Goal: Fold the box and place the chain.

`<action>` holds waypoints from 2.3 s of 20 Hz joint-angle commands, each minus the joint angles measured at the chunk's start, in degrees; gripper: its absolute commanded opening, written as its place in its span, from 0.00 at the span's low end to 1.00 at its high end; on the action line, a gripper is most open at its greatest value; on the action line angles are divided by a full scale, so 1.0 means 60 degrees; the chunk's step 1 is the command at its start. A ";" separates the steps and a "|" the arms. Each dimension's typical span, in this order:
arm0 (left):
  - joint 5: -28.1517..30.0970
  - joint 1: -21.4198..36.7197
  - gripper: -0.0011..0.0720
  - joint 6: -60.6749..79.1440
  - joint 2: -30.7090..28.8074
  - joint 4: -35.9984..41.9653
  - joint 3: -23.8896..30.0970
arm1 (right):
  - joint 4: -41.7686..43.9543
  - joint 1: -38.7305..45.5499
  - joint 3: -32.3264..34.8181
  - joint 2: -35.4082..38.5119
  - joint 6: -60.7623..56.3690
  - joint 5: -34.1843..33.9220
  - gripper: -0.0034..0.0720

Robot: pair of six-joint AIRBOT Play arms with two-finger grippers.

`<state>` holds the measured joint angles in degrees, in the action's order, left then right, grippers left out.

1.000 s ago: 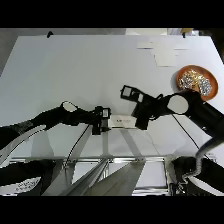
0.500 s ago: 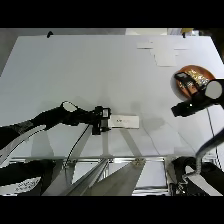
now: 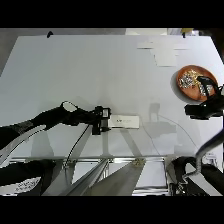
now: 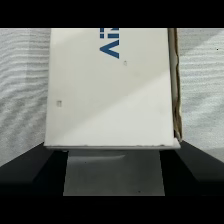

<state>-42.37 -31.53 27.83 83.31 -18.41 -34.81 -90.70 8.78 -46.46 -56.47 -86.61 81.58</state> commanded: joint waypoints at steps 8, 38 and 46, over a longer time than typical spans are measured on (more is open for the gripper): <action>-0.0193 0.0091 0.02 -0.0871 -0.1370 -0.0073 -0.0004 | -0.0022 0.0066 0.0004 0.0007 -0.0062 0.0044 0.07; -0.1526 0.9071 0.32 -1.3930 -0.4586 -0.9125 0.0135 | -0.0022 0.0066 0.0004 0.0007 -0.0062 0.0044 0.07; -0.1694 0.9060 0.97 -1.3894 -0.4594 -0.9213 0.0135 | -0.0022 0.0066 0.0004 0.0007 -0.0062 0.0044 0.07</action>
<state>-52.01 22.81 -55.57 55.75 -73.34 -34.02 -90.83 9.13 -46.46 -56.47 -86.98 81.84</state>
